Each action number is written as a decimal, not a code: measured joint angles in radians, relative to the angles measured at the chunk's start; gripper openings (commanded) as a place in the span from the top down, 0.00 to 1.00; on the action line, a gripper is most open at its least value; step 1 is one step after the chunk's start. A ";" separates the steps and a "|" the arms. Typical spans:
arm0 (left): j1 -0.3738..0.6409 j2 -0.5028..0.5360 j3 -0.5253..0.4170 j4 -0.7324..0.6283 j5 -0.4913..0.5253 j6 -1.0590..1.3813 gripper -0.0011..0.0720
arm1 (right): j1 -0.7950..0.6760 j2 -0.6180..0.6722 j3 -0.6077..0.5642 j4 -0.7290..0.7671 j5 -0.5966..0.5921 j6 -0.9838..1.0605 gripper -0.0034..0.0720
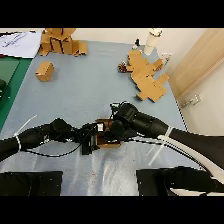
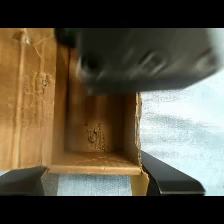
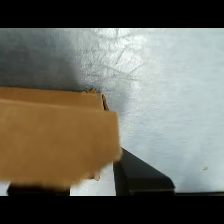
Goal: Fold the box.
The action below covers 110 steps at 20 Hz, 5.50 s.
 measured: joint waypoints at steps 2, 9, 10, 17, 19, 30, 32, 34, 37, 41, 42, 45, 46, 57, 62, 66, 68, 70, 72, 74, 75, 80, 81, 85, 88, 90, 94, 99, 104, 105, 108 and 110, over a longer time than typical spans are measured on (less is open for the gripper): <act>0.000 0.000 0.000 0.000 0.000 0.000 0.48 | -0.013 0.057 0.002 -0.028 -0.012 0.010 0.61; 0.000 0.000 0.000 0.000 -0.001 0.000 0.48 | -0.278 0.163 -0.055 0.024 0.023 -0.105 0.95; 0.000 0.000 0.000 0.000 -0.002 0.000 0.48 | -0.356 0.153 -0.069 0.095 0.070 -0.186 0.95; 0.000 0.000 0.000 0.000 -0.002 0.000 0.48 | -0.728 -0.137 -0.052 1.017 0.096 -1.183 0.95; 0.000 0.000 0.000 0.001 -0.002 0.000 0.48 | -0.727 -0.195 -0.047 1.167 0.012 -1.357 0.95; 0.000 0.000 0.000 0.001 -0.001 0.000 0.48 | -0.418 0.181 -0.327 0.903 0.300 -1.677 0.54; 0.000 0.000 0.000 0.000 0.000 -0.003 0.48 | -0.357 0.256 -0.348 0.798 0.400 -1.674 0.24; 0.000 0.000 0.000 0.000 -0.003 -0.001 0.48 | -0.304 0.311 -0.359 0.710 0.484 -1.678 0.20; 0.000 0.000 0.000 0.000 -0.002 -0.001 0.48 | -0.216 0.366 -0.366 0.582 0.550 -1.696 0.20; 0.000 0.000 0.000 0.001 -0.002 -0.001 0.48 | -0.098 0.400 -0.379 0.399 0.615 -1.704 0.20; 0.000 0.000 0.000 0.001 -0.001 -0.001 0.48 | -0.076 0.408 -0.385 0.374 0.633 -1.704 0.20; 0.000 0.000 0.000 0.001 -0.002 0.000 0.48 | -0.019 0.439 -0.408 0.335 0.664 -1.698 0.20; 0.000 0.000 0.000 0.001 -0.002 0.000 0.48 | -0.005 0.447 -0.419 0.322 0.670 -1.693 0.20; 0.000 0.000 0.000 0.001 -0.001 0.000 0.48 | 0.032 0.451 -0.499 0.188 0.811 -1.677 0.20; 0.000 0.000 0.000 0.000 0.001 -0.001 0.48 | 0.034 0.453 -0.501 0.174 0.819 -1.677 0.35; 0.000 0.000 0.000 0.000 -0.001 0.000 0.48 | 0.034 0.481 -0.501 0.163 0.827 -1.677 0.50; 0.000 0.000 0.000 0.001 -0.002 0.000 0.48 | 0.034 0.499 -0.501 0.151 0.829 -1.677 0.52; 0.000 0.000 0.000 0.001 -0.003 0.000 0.48 | 0.034 0.514 -0.501 0.143 0.829 -1.677 0.61; 0.000 0.000 0.000 0.001 -0.003 0.000 0.48 | 0.034 0.519 -0.501 0.140 0.828 -1.677 0.66; 0.000 0.000 0.000 0.000 -0.002 0.000 0.48 | 0.034 0.515 -0.501 0.137 0.823 -1.677 0.66; 0.000 0.000 0.000 0.000 -0.002 0.000 0.48 | 0.034 0.509 -0.501 0.137 0.820 -1.677 0.66; 0.000 0.000 0.000 0.000 -0.002 0.000 0.48 | 0.042 0.476 -0.501 0.139 0.806 -1.677 0.66; 0.000 0.000 0.000 0.000 -0.002 0.000 0.48 | 0.048 0.472 -0.501 0.140 0.799 -1.677 0.66; 0.000 0.000 0.000 0.000 -0.003 0.000 0.48 | 0.063 0.476 -0.501 0.146 0.787 -1.677 0.65; 0.000 0.000 0.000 0.001 -0.003 0.000 0.48 | 0.067 0.521 -0.501 0.151 0.749 -1.639 0.65; 0.000 0.000 0.000 0.001 -0.003 0.000 0.48 | 0.064 0.572 -0.501 0.151 0.724 -1.522 0.65; 0.000 0.000 0.000 0.001 -0.002 0.000 0.48 | 0.054 0.683 -0.507 0.167 0.660 -0.940 0.95; 0.000 0.000 0.000 0.001 -0.002 0.000 0.48 | 0.053 0.706 -0.655 0.373 0.689 -0.317 0.95; 0.000 0.000 0.000 0.000 -0.002 0.000 0.48 | 0.087 0.626 -0.736 0.609 1.093 -0.221 0.95; 0.000 0.000 0.000 0.001 -0.002 0.000 0.48 | 0.091 0.610 -0.742 0.627 1.144 -0.212 0.95; 0.000 0.000 0.000 0.000 -0.002 0.000 0.48 | 0.098 0.575 -0.750 0.660 1.243 -0.199 0.95; 0.000 0.000 0.000 0.001 -0.002 0.000 0.48 | 0.099 0.563 -0.753 0.670 1.279 -0.196 0.95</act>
